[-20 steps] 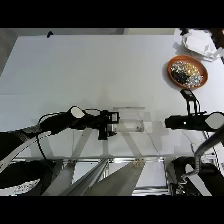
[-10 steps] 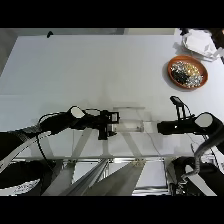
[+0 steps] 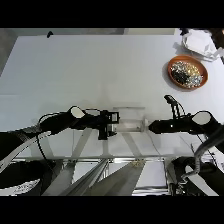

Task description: Fold the box and place the chain.

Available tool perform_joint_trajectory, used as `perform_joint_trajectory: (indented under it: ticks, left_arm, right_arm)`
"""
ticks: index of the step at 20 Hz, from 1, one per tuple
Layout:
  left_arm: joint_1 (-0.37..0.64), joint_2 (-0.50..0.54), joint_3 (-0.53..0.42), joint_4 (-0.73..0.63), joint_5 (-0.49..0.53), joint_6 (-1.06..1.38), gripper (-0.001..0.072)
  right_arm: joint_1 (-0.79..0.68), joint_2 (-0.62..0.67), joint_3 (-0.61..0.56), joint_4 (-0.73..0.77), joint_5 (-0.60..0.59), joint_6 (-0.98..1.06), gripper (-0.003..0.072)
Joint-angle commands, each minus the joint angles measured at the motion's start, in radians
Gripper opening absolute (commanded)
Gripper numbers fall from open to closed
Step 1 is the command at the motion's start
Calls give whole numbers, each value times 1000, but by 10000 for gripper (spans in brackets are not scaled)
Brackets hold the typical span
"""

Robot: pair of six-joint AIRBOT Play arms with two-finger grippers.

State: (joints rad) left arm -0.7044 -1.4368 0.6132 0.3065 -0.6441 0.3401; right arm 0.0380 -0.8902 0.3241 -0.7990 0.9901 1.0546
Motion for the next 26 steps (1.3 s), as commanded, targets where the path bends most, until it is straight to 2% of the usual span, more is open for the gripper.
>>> perform_joint_trajectory:
  ticks: [1,3,5,10,11,12,17,18,19,20,24,26]
  left_arm:
    - [-1,0,0,1,0,0,272]
    - [-1,0,0,0,0,0,272]
    - [-1,0,0,0,0,0,272]
    - [-1,0,0,0,0,0,272]
    - [-1,0,0,0,0,0,272]
    - [-1,0,0,0,0,0,272]
    - [-1,0,0,0,0,0,272]
    - [-1,0,0,0,0,0,272]
    - [-1,0,0,0,0,0,272]
    - [-1,0,0,0,0,0,272]
    - [-1,0,0,0,0,0,272]
    - [-1,0,0,0,0,0,272]
  right_arm:
    - [2,35,18,64,21,-17,205]
    - [2,47,18,81,33,-17,208]
    - [2,47,18,84,49,-17,264]
    - [2,47,18,172,75,-47,283]
    - [2,47,18,169,76,-47,324]
    - [2,46,18,156,76,-47,342]
    - [23,30,16,87,55,-31,344]
    - [33,27,16,81,42,-27,373]
    - [47,27,16,72,17,-2,449]
    - [61,27,17,72,-10,11,477]
    - [133,27,39,35,-50,62,477]
    - [178,27,77,-51,-72,153,476]
